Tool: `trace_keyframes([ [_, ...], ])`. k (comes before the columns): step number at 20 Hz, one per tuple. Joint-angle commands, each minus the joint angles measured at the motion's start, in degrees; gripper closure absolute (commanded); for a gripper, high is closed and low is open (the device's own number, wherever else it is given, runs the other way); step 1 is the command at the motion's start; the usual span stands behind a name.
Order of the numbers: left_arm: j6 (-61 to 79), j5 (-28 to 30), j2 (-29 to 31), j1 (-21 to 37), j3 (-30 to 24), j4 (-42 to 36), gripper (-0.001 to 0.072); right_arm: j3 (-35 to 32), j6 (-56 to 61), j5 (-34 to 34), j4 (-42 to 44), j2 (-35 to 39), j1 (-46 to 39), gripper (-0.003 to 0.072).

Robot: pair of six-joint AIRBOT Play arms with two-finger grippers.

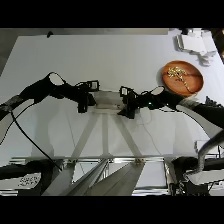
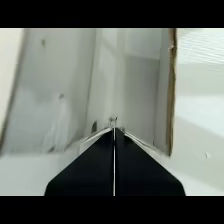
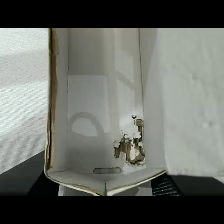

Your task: Fold the box and place the chain.

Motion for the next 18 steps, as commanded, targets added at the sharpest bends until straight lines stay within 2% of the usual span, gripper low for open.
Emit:
trace_keyframes([
  [1,-6.7,-0.2,3.9,1.9,0.0,3.7,0.0697,0.0,0.0,0.0,0.0,0.0,0.0,0.0286],
  [6,-16.9,0.4,13.8,9.7,-0.7,7.2,0.0699,0.0,0.0,0.0,0.0,0.0,0.0,0.0286],
  [9,-33.0,2.8,17.9,14.6,-4.3,7.2,0.0699,0.0,0.0,0.0,0.0,0.0,0.0,0.0286],
  [11,-42.3,3.6,18.4,16.8,-8.5,7.2,0.0699,0.0,0.0,0.0,0.0,0.0,0.0,0.0286],
  [14,-49.2,3.7,17.5,17.2,-14.3,6.9,0.0703,0.0,0.0,0.0,0.0,0.0,0.0,0.0286],
  [16,-53.8,3.4,15.3,17.0,-16.2,4.3,0.0704,0.0,0.0,0.0,0.0,0.0,0.0,0.0286],
  [18,-54.6,0.3,12.1,15.9,-16.3,0.5,0.0704,0.0,0.0,0.0,0.0,0.0,0.0,0.0286],
])
